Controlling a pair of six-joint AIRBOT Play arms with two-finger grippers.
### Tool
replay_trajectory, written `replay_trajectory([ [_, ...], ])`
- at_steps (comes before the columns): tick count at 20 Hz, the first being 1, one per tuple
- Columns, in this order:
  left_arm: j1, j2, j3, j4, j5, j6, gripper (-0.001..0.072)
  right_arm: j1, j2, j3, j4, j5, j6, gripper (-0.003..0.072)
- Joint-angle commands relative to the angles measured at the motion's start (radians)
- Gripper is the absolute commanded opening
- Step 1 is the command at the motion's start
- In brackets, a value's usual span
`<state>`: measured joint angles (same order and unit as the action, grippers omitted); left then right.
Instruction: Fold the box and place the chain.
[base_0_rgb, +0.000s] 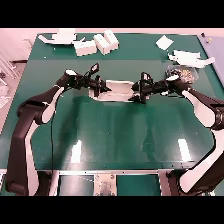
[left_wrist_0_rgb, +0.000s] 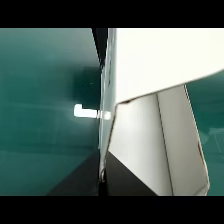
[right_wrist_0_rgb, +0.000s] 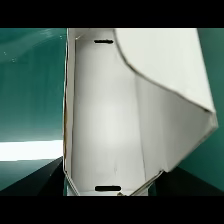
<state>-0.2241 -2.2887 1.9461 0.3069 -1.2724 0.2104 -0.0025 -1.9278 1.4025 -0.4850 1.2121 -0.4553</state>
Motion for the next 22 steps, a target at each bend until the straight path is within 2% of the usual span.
replay_trajectory([
  [1,0.0,-0.001,0.0,0.0,0.001,0.0,0.0031,0.013,-0.012,0.005,0.006,0.003,0.0,0.0597],
  [10,0.0,-0.001,0.0,0.0,0.001,0.0,0.0031,0.005,-0.053,0.005,0.127,0.055,-0.007,0.0597],
  [22,0.0,-0.001,0.0,0.0,0.001,0.0,0.0031,0.004,-0.071,0.005,0.126,0.064,-0.05,0.0597],
])
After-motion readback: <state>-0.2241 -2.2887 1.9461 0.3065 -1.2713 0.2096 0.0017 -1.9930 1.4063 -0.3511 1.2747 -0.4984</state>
